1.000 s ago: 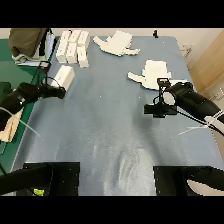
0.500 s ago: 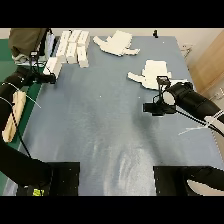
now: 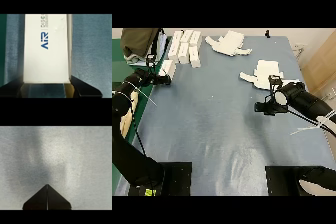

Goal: Fold the box.

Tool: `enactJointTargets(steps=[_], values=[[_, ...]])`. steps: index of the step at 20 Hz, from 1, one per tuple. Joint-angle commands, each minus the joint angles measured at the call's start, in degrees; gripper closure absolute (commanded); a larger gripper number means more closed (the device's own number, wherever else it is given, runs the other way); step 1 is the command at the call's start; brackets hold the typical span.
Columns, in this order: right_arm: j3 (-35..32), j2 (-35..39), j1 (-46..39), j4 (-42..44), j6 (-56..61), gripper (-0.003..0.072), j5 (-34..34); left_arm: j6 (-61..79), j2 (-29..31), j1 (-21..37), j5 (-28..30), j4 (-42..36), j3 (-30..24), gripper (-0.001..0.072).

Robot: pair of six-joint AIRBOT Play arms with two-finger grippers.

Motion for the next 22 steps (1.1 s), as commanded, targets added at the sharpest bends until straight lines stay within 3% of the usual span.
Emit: enactJointTargets(steps=[1,7,8,9,12,15,22], values=[[0.0,0.0,0.0,0.0,0.0,0.0683,-0.1,0.0,-0.5,0.0,-0.2,0.1,0.2,0.024],[0.0,0.0,0.0,0.5,0.0,0.0683,-0.1,0.0,-0.5,0.0,-0.1,0.1,0.2,0.0237],[0.0,0.0,0.0,0.7,0.0,0.0682,-0.1,0.0,-0.5,0.0,-0.2,0.1,0.2,0.0184],[0.0,0.0,0.0,0.9,0.0,0.0683,-0.1,-0.2,-0.4,0.0,-0.1,0.1,0.2,0.0016],[0.0,0.0,0.0,1.3,0.0,0.0683,0.0,-0.2,-0.2,0.1,-1.0,0.2,0.2,0.0015],[0.0,0.0,0.0,1.5,0.0,0.0682,0.0,-0.2,2.2,1.2,-7.1,0.9,0.5,0.0014],[0.0,0.0,0.0,2.1,0.0,0.0682,-0.2,-3.4,11.5,6.2,-32.5,5.9,4.1,0.0015]])
